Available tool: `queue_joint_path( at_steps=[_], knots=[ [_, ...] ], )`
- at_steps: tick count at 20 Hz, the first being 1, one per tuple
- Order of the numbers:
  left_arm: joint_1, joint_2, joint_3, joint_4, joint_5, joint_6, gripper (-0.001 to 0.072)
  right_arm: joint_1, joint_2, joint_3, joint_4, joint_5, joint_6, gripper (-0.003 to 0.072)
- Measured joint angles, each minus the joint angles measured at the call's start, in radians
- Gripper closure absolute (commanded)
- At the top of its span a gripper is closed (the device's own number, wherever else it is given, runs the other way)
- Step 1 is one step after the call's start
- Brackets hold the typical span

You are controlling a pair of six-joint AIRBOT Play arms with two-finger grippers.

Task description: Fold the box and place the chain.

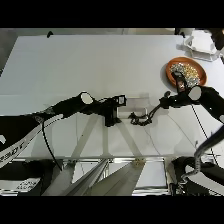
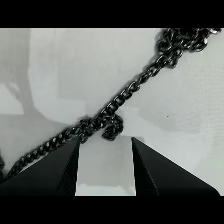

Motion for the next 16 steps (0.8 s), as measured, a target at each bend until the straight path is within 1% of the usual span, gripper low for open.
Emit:
queue_joint_path(
  at_steps=[6, 7, 10, 12, 13, 16],
  knots=[
    [0.0, 0.0, 0.0, 0.0, 0.0, 0.0, 0.062, 0.022, -0.047, 0.002, -0.012, -0.034, 0.014, 0.0329],
    [0.0, 0.0, 0.0, 0.0, 0.0, 0.0, 0.062, 0.029, -0.056, 0.002, -0.012, -0.039, 0.015, 0.0355],
    [0.0, 0.0, 0.0, 0.0, 0.0, 0.0, 0.062, 0.044, -0.072, 0.002, -0.012, -0.042, 0.018, 0.056],
    [0.0, 0.0, 0.0, 0.0, 0.0, 0.0, 0.062, 0.048, -0.074, 0.002, -0.01, -0.043, 0.018, 0.0652],
    [0.0, 0.0, 0.0, 0.0, 0.0, 0.0, 0.062, 0.049, -0.069, 0.002, -0.011, -0.042, 0.018, 0.0675],
    [0.0, 0.0, 0.0, 0.0, 0.0, 0.0, 0.062, 0.052, -0.025, 0.002, -0.01, -0.045, 0.017, 0.0675]
  ],
)
